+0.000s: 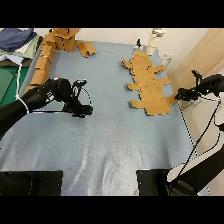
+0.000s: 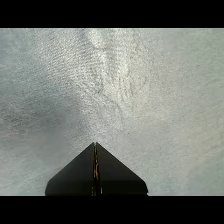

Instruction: Fold the box.

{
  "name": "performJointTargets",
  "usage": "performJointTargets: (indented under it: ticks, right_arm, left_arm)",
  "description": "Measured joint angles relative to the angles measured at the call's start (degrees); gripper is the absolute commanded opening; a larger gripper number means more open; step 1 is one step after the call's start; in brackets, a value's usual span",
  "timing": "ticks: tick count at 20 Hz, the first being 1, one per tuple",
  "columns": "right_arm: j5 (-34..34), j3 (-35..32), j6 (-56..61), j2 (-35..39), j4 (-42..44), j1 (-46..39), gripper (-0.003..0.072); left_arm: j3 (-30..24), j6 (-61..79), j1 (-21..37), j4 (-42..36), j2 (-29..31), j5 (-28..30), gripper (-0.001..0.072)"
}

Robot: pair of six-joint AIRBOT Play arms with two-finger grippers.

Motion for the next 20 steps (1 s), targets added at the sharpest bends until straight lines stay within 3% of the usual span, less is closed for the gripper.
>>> performJointTargets:
  ticks: [7,10,14,20]
  right_arm:
    - [-14.7,1.0,-2.3,0.3,5.9,0.6,-0.0002]
    - [-17.9,-3.8,0.7,3.6,6.6,2.6,-0.0002]
    - [-12.9,-19.0,3.7,14.2,7.1,7.5,-0.0002]
    - [0.8,-49.2,14.8,36.0,1.9,18.5,0.0026]
  left_arm:
    - [0.3,0.3,0.0,-0.9,0.0,-1.1,0.0015]
    - [0.7,3.0,0.0,-1.9,0.0,-1.6,0.0015]
    - [0.9,8.3,0.2,-2.8,0.1,-2.6,0.0015]
    - [0.9,16.4,2.9,-8.0,0.1,-6.1,0.0015]
